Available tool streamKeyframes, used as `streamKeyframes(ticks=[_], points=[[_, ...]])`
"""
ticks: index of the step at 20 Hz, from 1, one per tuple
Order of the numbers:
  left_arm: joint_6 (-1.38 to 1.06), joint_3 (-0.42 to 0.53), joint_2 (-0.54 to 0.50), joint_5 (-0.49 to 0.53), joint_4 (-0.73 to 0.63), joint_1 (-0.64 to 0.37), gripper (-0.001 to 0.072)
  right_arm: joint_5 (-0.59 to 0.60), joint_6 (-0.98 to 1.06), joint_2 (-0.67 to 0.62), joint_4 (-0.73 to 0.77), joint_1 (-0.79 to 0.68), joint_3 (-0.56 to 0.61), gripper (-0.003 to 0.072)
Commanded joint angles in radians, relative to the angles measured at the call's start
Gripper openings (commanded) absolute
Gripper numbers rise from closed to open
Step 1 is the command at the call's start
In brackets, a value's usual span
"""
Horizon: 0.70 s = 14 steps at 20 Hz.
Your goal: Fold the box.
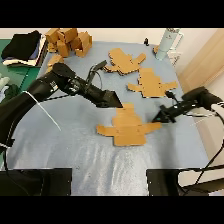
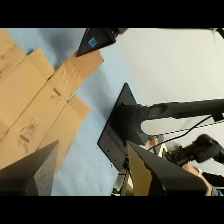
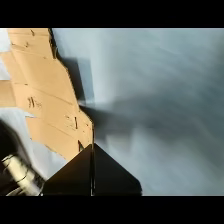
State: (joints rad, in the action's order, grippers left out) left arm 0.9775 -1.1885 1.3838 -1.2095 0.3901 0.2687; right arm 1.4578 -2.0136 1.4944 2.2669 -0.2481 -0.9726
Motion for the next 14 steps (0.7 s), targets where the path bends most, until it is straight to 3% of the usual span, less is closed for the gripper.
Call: streamKeyframes(ticks=[1, 2, 3, 4, 8, 9, 14], points=[[-0.02, -0.001, 0.0, -0.079, 0.045, -0.086, 0.0647, -0.314, 0.061, -0.101, 0.037, 0.227, 0.065, 0.0006], [-0.02, -0.001, 0.0, -0.093, 0.077, -0.105, 0.0647, -0.351, 0.098, -0.115, 0.013, 0.269, 0.065, 0.0071], [-0.019, -0.001, 0.0, -0.103, 0.103, -0.12, 0.0647, -0.37, 0.143, -0.117, -0.015, 0.301, 0.064, 0.034], [-0.019, 0.0, 0.0, -0.112, 0.122, -0.134, 0.0647, -0.368, 0.198, -0.113, -0.053, 0.32, 0.063, 0.0452], [-0.018, -0.001, 0.0, -0.131, 0.148, -0.161, 0.0647, -0.282, 0.324, -0.104, -0.222, 0.327, 0.063, 0.0422], [-0.018, -0.001, 0.0, -0.137, 0.152, -0.164, 0.0647, -0.262, 0.328, -0.104, -0.238, 0.327, 0.063, 0.0367], [0.003, -0.001, 0.003, -0.136, 0.166, -0.171, 0.0647, -0.219, 0.243, -0.103, -0.088, 0.339, 0.063, 0.0304]])
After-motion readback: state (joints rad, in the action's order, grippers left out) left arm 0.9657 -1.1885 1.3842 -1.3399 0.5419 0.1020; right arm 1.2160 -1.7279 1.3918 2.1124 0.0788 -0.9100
